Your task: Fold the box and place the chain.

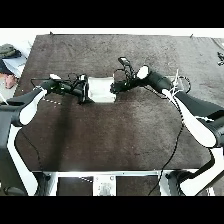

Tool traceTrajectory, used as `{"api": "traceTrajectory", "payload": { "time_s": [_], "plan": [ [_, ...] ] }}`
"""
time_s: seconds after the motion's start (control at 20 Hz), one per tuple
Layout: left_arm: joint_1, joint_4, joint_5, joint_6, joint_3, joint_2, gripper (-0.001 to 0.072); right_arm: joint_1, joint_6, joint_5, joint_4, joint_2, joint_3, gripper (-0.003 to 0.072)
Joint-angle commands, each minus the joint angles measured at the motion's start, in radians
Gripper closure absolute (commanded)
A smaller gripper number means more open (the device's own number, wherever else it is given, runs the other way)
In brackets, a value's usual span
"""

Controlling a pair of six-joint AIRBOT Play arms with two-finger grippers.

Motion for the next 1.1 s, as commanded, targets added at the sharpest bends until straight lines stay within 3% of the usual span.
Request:
{"api": "traceTrajectory", "payload": {
  "time_s": [0.0, 0.4, 0.95, 1.0, 1.05],
  "plan": [
    [0.000, 0.000, 0.000, 0.000, 0.000, 0.000, 0.0243, 0.019, 0.077, 0.019, -0.104, -0.005, 0.024, 0.0256],
    [0.000, 0.000, 0.000, 0.000, 0.000, 0.000, 0.0242, 0.064, 0.124, 0.135, -0.133, -0.114, 0.169, 0.0254],
    [0.000, 0.000, 0.000, 0.000, 0.000, 0.000, 0.0243, 0.075, 0.299, 0.146, -0.295, -0.126, 0.199, 0.0256],
    [0.000, 0.000, 0.000, 0.000, 0.000, 0.000, 0.0242, 0.076, 0.301, 0.160, -0.295, -0.133, 0.213, 0.0309],
    [0.000, 0.000, 0.000, 0.000, 0.000, 0.000, 0.0242, 0.079, 0.304, 0.181, -0.300, -0.146, 0.232, 0.0308]
  ]
}}
